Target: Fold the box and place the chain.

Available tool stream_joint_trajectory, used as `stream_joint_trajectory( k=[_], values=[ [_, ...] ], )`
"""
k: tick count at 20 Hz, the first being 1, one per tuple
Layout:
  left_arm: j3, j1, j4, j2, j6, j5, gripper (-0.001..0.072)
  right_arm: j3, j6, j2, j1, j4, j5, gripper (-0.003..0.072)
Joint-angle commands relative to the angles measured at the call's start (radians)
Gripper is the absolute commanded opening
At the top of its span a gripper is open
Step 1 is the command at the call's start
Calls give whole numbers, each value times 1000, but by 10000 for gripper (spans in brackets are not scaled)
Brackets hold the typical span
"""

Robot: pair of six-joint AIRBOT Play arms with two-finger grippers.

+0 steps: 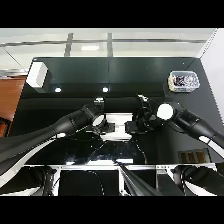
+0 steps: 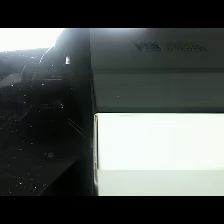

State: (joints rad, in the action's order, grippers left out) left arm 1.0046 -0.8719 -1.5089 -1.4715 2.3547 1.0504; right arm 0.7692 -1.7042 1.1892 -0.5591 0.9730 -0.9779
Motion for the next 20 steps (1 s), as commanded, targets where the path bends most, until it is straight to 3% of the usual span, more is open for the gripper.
stream_joint_trajectory(
  k=[1, 7, 11, 13, 20],
  values=[
    [1, 0, 0, 0, -3, 3, 27, 60, -117, 56, -42, 119, -39, 336],
    [1, 0, 0, 0, -3, 6, 27, 180, -312, 167, -130, 332, -120, 295],
    [1, 0, 0, 0, -3, 6, 27, 197, -473, 187, -183, 405, -136, 295],
    [1, 0, 0, 0, -3, 6, 27, 196, -541, 188, -213, 465, -137, 237],
    [1, 0, 0, 0, -3, 6, 27, 196, -616, 213, -222, 473, -156, 236]
  ],
)
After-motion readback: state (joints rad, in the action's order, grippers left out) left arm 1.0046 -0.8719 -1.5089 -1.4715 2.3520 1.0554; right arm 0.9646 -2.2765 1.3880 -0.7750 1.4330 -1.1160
